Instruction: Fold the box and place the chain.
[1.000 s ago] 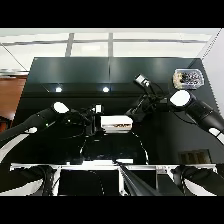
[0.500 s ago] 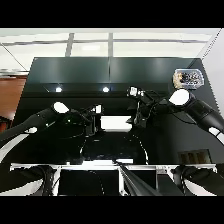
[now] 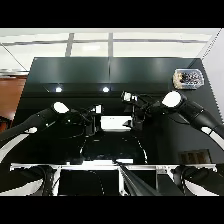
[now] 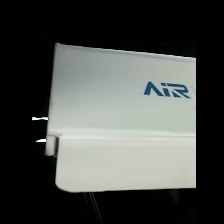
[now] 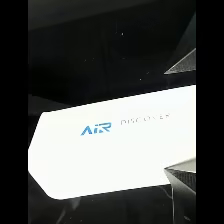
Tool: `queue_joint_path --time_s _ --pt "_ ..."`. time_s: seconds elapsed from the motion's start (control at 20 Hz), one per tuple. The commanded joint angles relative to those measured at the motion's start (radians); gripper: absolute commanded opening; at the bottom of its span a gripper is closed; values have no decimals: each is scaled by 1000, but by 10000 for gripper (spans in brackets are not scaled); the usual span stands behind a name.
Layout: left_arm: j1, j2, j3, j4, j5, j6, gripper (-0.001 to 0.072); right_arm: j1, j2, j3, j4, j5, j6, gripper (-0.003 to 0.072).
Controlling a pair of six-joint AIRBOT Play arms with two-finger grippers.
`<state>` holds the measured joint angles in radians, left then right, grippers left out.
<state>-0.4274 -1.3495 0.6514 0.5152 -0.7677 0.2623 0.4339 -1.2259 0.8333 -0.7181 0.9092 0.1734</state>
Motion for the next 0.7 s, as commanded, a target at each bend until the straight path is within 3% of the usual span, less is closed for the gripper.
queue_joint_path --time_s 0.0,0.05,0.1,0.2,0.65 --pt "0 0 0 0 0 0 397 4 -9 0 -1 -14 -2 532" --pt "0 0 0 0 0 0 397 4 -9 0 0 -12 -2 475" --pt "0 0 0 0 0 0 397 5 -9 0 2 -11 -2 473" --pt "0 0 0 0 0 0 397 5 -9 0 3 5 -2 249" --pt "0 0 0 0 1 0 397 5 -11 0 -19 29 6 244"
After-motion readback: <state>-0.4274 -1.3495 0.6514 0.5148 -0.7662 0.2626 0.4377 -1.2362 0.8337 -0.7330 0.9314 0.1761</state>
